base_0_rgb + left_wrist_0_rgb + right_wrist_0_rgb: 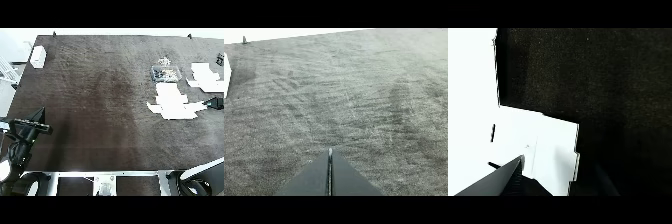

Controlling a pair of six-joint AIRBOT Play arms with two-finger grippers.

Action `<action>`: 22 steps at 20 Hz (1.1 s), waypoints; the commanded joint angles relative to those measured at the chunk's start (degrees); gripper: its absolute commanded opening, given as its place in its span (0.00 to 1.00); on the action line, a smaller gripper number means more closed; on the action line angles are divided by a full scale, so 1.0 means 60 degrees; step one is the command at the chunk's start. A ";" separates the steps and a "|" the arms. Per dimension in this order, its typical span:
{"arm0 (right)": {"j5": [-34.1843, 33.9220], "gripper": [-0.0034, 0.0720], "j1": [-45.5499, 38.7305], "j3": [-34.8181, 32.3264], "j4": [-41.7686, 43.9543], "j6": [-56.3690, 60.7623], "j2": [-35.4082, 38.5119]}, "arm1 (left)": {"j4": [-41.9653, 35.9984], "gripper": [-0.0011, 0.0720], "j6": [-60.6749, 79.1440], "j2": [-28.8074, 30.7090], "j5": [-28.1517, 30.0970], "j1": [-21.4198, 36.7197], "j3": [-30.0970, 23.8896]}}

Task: Fold the box and place the chain.

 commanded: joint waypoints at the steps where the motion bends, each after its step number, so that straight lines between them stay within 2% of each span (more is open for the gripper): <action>1: 0.0310 0.73 0.0066 0.0007 0.0058 0.0087 -0.0186 | 0.0004 0.05 0.0000 0.0004 0.0000 -0.0007 0.0000; 5: 0.0732 0.73 0.0375 -0.0033 0.0590 0.0219 -0.0328 | 0.0004 0.05 0.0000 0.0004 0.0004 -0.0007 0.0000; 7: 0.0816 0.67 0.0550 -0.0033 0.0572 0.0324 -0.0393 | 0.0004 0.05 0.0000 0.0004 0.0004 -0.0007 0.0000; 9: 0.0943 0.67 0.0703 -0.0036 0.0568 0.0535 -0.0470 | 0.0004 0.05 0.0000 0.0000 0.0004 -0.0007 0.0000; 11: 0.0976 0.63 0.0816 -0.0033 0.0572 0.0535 -0.0488 | 0.0004 0.05 0.0004 0.0004 0.0004 -0.0007 0.0000; 13: 0.1005 0.53 0.0838 -0.0033 0.0594 0.0557 -0.0488 | 0.0004 0.05 0.0004 0.0004 0.0004 -0.0007 0.0000; 15: 0.1188 0.47 0.0834 -0.0036 0.0594 0.0710 -0.0488 | 0.0004 0.05 0.0000 0.0004 0.0000 -0.0007 0.0000; 16: 0.1399 0.37 0.0831 -0.0036 0.0608 0.0710 -0.0488 | 0.0004 0.05 0.0000 0.0004 0.0004 -0.0007 0.0000; 17: 0.1585 0.32 0.0816 -0.0036 0.0623 0.0710 -0.0488 | 0.0004 0.05 0.0000 0.0004 0.0000 -0.0007 0.0000; 18: 0.1614 0.14 0.0816 -0.0051 0.0663 0.0710 -0.0488 | 0.0004 0.05 0.0004 0.0000 0.0004 -0.0007 -0.0004; 19: 0.1617 0.06 0.0816 -0.0098 0.0674 0.0761 -0.0484 | 0.0004 0.05 0.0000 0.0004 0.0000 -0.0007 -0.0004; 22: 0.1625 0.06 0.0827 -0.0554 0.0925 0.0969 -0.0397 | 0.0004 0.05 0.0000 0.0004 0.0004 -0.0007 0.0000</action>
